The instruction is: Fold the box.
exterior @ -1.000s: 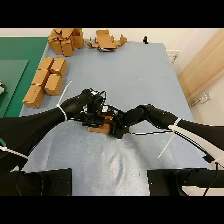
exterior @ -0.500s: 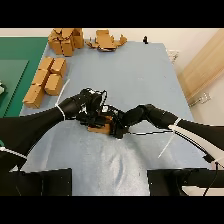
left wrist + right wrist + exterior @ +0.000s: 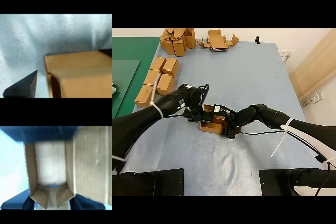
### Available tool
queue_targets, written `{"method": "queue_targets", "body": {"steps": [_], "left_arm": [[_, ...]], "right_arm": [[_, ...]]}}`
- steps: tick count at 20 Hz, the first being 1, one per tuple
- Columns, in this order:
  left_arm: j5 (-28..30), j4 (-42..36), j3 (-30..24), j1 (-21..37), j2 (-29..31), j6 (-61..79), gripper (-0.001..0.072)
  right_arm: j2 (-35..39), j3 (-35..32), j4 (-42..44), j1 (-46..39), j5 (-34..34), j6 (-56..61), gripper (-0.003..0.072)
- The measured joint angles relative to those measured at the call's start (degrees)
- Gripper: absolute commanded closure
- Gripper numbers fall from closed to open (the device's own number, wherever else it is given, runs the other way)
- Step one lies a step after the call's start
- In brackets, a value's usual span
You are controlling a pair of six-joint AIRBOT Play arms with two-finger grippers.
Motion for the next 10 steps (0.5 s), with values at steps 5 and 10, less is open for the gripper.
{"method": "queue_targets", "body": {"steps": [5, 10], "left_arm": [[2.14, -18.58, -7.06, 12.09, 7.45, 21.70, 0.0167], [-12.28, -32.96, -10.47, 28.94, 11.37, 59.60, 0.0169]], "right_arm": [[0.00, 0.00, 0.00, 0.00, -0.02, 0.02, 0.0678], [0.02, 0.00, 0.00, 0.00, -0.04, 0.02, 0.0678]]}}
